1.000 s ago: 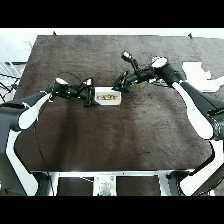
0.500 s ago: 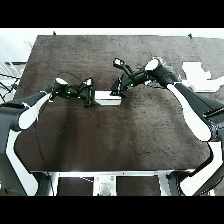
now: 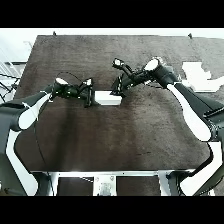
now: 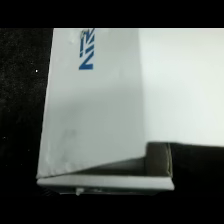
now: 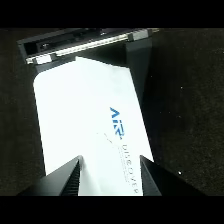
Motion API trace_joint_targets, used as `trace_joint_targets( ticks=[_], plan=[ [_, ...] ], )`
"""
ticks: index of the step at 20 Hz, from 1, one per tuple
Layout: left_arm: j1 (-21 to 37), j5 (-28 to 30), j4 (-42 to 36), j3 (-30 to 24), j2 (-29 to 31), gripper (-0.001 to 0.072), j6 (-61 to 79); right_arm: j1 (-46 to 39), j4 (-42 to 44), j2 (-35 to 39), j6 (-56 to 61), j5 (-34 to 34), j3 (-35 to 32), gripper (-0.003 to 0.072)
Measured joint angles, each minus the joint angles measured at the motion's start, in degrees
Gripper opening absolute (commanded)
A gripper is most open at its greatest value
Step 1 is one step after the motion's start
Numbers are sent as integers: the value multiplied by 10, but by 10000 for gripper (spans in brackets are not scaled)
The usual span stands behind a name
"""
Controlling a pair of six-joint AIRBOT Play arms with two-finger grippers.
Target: Fold the box and place the chain.
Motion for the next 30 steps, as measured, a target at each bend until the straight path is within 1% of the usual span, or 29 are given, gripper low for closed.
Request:
trace_joint_targets(
  ticks=[8, 16, 18, 19, 20, 21, 23, 25, 26, 27, 30],
  plan=[
    [0, 0, 0, 0, 0, 417, 0, 9, 3, -9, -17, 2, 0, 450],
    [0, 1, -1, 0, 0, 417, -2, 11, 2, -18, -20, -43, 4, 448],
    [0, 1, -1, 0, 0, 417, -2, 10, 3, -18, -20, -53, 15, 390],
    [0, 1, -1, 0, 0, 418, -1, 10, 4, -18, -20, -53, 23, 339],
    [0, 1, 0, 0, 0, 417, -1, 10, 4, -18, -20, -51, 29, 318],
    [0, 1, 0, 0, 0, 417, 0, 11, 4, -18, -20, -48, 33, 271],
    [0, 1, 0, 0, 0, 417, 0, 12, 1, -19, -20, -39, 39, 264],
    [0, 1, 0, 0, 0, 417, 0, 12, -2, -19, -20, -32, 42, 192],
    [0, 1, 0, 0, 0, 418, 0, 12, -3, -19, -20, -30, 43, 191],
    [0, 1, 0, 0, 0, 417, 0, 12, -4, -19, -20, -25, 44, 144],
    [0, 1, 0, 0, 0, 417, 0, 13, -7, -19, -20, -15, 45, 138]
  ],
)
